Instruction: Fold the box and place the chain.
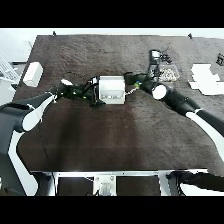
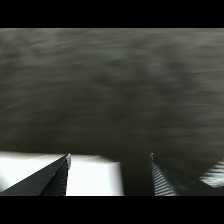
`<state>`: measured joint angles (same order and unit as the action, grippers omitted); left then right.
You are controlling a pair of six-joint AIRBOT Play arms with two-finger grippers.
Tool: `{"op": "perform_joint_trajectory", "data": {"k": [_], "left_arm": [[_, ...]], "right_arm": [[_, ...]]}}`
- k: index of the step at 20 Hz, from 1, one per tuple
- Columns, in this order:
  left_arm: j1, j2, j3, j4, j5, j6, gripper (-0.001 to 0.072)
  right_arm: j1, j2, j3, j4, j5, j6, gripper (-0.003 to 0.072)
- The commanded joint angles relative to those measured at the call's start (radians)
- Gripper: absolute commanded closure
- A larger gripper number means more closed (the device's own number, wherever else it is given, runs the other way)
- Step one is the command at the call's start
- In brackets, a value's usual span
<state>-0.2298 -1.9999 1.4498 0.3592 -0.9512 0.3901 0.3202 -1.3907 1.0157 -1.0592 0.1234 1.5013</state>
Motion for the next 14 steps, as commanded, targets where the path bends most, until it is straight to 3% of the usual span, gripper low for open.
{"op": "perform_joint_trajectory", "data": {"k": [1, 5, 10, 14], "left_arm": [[-0.001, 0.0, 0.0, 0.0, 0.0, 0.0, 0.0375], [-0.001, 0.0, 0.0, 0.0, 0.0, 0.0, 0.0376], [-0.001, 0.0, 0.0, 0.0, 0.0, 0.0, 0.0376], [0.0, 0.0, 0.0, 0.0, 0.0, 0.0, 0.0376]], "right_arm": [[-0.175, -0.034, -0.001, 0.012, 0.063, 0.051, 0.0125], [-0.261, -0.219, 0.117, 0.038, 0.216, 0.038, 0.0126], [-0.277, -0.414, 0.305, 0.045, 0.233, 0.036, 0.0125], [-0.304, -0.456, 0.36, 0.057, 0.253, 0.009, 0.0125]]}}
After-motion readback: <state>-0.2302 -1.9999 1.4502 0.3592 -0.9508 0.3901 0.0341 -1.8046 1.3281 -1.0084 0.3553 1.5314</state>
